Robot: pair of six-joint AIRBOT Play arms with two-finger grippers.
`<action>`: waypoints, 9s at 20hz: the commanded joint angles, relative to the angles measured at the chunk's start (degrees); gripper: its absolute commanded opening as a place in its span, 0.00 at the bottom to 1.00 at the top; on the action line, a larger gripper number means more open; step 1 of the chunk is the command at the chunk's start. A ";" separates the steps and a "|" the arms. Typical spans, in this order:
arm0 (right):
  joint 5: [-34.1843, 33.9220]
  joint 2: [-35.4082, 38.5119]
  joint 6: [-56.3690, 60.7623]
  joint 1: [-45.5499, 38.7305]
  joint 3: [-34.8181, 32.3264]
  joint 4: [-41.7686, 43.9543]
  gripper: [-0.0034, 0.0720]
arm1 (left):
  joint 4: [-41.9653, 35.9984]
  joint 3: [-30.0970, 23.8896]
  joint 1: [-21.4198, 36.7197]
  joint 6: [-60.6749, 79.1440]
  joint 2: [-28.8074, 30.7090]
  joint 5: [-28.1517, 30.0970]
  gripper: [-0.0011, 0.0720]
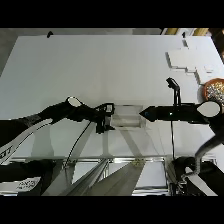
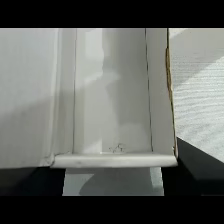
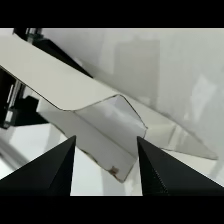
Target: Fold the box and place the chain.
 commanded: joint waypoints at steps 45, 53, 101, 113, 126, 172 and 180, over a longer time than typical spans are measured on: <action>-9.16 -3.26 5.81 8.22 -5.88 -0.39 0.70 | 0.02 0.00 0.02 -0.17 0.02 0.00 0.06; -3.39 -12.74 36.81 21.81 7.76 -29.05 0.70 | 0.02 0.00 0.02 -0.17 0.02 0.00 0.06; -0.61 -26.62 59.45 31.63 17.59 -47.28 0.42 | 0.02 0.00 0.02 -0.17 0.02 0.00 0.06; 0.39 -21.62 59.14 31.63 14.73 -47.80 0.14 | 0.02 0.00 0.02 -0.17 0.02 0.00 0.06; -2.93 -19.76 55.80 29.03 14.69 -42.47 0.50 | 0.02 0.00 0.02 -0.17 0.02 0.00 0.06; 3.23 -11.32 40.79 29.14 13.90 -42.66 0.50 | 0.02 0.00 0.02 -0.17 0.02 0.00 0.06; 2.58 -14.19 40.89 25.75 13.90 -40.13 0.50 | 0.02 0.00 0.02 -0.17 0.02 0.00 0.06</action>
